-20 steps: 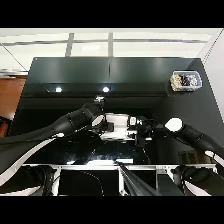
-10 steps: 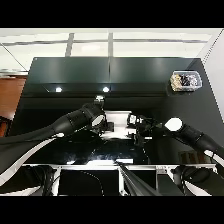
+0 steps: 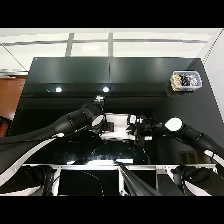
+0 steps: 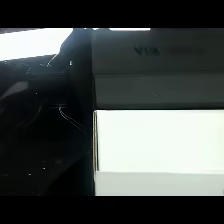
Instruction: Fold the box and place the chain.
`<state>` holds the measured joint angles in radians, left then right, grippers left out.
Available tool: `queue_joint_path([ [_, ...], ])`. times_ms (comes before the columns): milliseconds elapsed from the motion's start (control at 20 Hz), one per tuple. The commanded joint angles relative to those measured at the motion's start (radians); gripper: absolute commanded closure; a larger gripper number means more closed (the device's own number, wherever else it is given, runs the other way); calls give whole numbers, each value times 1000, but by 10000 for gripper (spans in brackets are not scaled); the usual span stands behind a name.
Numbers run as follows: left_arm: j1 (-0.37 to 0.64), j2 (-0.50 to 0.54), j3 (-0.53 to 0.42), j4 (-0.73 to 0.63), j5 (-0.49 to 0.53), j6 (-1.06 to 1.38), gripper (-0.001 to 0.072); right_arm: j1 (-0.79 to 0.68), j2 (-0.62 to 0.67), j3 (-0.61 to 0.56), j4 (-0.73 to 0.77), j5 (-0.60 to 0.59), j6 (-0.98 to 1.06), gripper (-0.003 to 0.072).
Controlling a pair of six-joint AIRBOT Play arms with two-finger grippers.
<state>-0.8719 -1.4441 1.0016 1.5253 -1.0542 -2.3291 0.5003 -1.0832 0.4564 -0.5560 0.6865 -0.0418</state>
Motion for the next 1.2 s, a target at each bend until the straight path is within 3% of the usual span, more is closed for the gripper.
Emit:
queue_joint_path([
  [0,1,-1,0,3,5,-2,678,-2,3,1,-11,-2,12,659],
  [150,0,-1,0,3,1,-2,680,-20,46,31,-151,36,264,659],
  [250,1,-1,0,4,-1,-2,680,-100,90,58,-282,129,514,658],
  [450,0,-1,0,3,-2,-2,680,-417,138,78,-309,376,844,658],
  [600,0,-1,0,3,-2,-2,680,-640,136,52,-303,389,1207,659],
  [800,1,-1,0,3,-2,-2,680,-708,34,19,-251,454,1251,658],
  [1000,2,-1,0,3,-3,-1,680,-620,-132,16,-231,478,1251,657],
  [1150,2,-1,0,3,-3,-1,680,-531,-188,16,-138,455,1215,657],
])
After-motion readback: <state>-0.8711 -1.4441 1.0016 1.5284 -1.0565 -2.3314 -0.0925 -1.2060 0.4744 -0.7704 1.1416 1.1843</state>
